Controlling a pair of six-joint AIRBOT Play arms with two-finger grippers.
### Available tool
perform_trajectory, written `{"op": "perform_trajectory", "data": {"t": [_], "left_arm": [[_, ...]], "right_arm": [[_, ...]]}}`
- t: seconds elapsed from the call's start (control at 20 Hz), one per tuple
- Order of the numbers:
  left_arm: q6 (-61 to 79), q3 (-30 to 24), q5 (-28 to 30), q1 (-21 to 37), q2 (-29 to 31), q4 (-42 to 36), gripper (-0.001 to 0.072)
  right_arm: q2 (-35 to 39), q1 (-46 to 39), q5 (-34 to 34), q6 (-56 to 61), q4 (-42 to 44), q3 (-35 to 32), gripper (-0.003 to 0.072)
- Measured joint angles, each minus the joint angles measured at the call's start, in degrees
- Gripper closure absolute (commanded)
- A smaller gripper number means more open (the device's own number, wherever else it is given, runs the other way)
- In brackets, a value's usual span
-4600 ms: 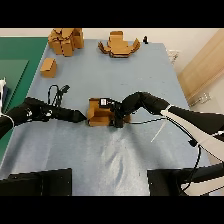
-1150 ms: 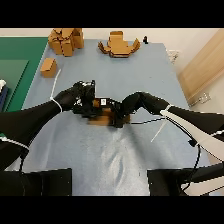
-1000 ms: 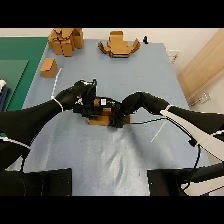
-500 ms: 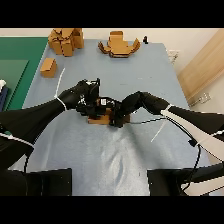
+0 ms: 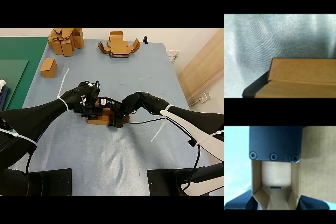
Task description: Fold the box.
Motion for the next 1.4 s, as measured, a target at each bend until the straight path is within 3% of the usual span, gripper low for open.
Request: {"op": "perform_trajectory", "data": {"t": [0.2,0.25,0.3,0.35,0.45,0.75,0.8,0.85,0.9,1.25,1.3,1.4], "left_arm": [[0.81,0.00,1.07,0.02,-0.04,-0.94,0.0669],[1.05,0.00,1.36,0.02,-0.07,-1.03,0.0439],[1.40,-0.02,2.27,0.02,-0.15,-1.38,0.0365],[1.40,-0.02,2.47,-0.02,-0.13,-2.01,0.0366],[1.38,-0.02,2.47,-0.02,-0.13,-1.81,0.0695],[2.03,0.00,2.51,0.07,-0.04,-2.05,0.0690],[2.67,0.00,2.64,0.07,-0.02,-2.51,0.0631],[3.93,0.00,2.73,0.09,0.09,-2.82,0.0355],[4.98,0.00,3.34,0.07,0.37,-4.13,0.0217],[16.94,-1.88,4.74,3.74,7.91,-6.84,0.0214],[19.76,-3.10,4.68,5.07,9.51,-7.56,0.0070],[28.72,-6.80,4.33,8.83,13.40,-10.99,0.0040]], "right_arm": [[0.00,0.00,0.02,-0.11,-0.04,-0.02,0.0240],[0.00,0.00,0.02,-0.13,-0.04,-0.02,0.0241],[0.00,0.00,0.04,-0.35,-0.22,0.00,0.0240],[0.00,0.00,0.04,-0.42,-0.24,0.00,0.0240],[0.00,-0.02,0.04,-0.26,-0.22,0.00,0.0240],[0.00,-0.04,-0.02,-0.07,-0.22,-0.04,0.0241],[0.00,-0.04,-0.02,-0.04,-0.22,-0.04,0.0241],[0.00,-0.04,-0.07,-0.22,-0.22,-0.02,0.0240],[0.00,-0.04,-0.07,-0.37,-0.24,-0.02,0.0241],[0.00,-0.02,-0.07,0.00,-0.31,0.00,0.0240],[0.00,-0.02,-0.09,0.24,-0.28,0.00,0.0240],[0.00,-0.02,-0.09,0.48,-0.31,0.00,0.0240]]}}
